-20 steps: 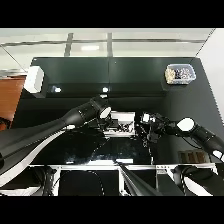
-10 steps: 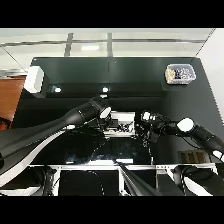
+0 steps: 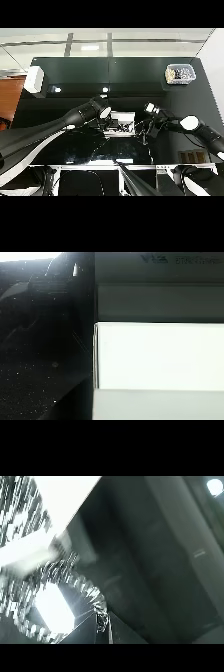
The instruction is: Fold the box and place the chain.
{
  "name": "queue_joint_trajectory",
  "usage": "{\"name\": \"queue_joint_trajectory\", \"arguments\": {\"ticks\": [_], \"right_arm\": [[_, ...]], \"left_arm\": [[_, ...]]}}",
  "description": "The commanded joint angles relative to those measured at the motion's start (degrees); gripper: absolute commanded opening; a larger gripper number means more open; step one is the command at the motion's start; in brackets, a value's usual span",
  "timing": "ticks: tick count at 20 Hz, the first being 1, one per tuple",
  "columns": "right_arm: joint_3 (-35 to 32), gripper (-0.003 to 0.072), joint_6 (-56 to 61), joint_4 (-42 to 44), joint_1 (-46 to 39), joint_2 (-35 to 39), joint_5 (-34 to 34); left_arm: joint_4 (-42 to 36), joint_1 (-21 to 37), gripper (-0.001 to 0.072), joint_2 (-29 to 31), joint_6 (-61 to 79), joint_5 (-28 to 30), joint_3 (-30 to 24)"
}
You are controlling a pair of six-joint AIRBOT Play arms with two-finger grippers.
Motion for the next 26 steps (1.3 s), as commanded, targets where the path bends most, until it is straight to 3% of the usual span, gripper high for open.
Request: {"name": "queue_joint_trajectory", "arguments": {"ticks": [1, 6, 11, 16, 26], "right_arm": [[3.7, 0.0022, 12.2, -0.2, 0.0, 5.7, 2.6], [15.3, 0.0023, 28.3, -0.2, 0.0, 14.5, 12.5], [27.2, 0.0023, 37.9, 2.0, 0.0, 15.9, 22.0], [33.9, 0.0022, 37.9, 11.4, 0.0, 15.8, 22.8], [39.3, 0.0023, 37.9, 16.4, 0.0, 15.8, 21.0]], "left_arm": [[0.0, 0.0, 0.003, 0.0, 0.0, 0.0, 0.0], [0.0, 0.0, 0.003, 0.0, 0.0, 0.0, 0.0], [0.0, 0.0, 0.003, 0.0, 0.0, 0.0, 0.0], [0.0, 0.0, 0.0031, 0.0, 0.0, 0.0, 0.0], [0.0, 0.0, 0.003, 0.0, 0.0, 0.0, 0.0]]}}
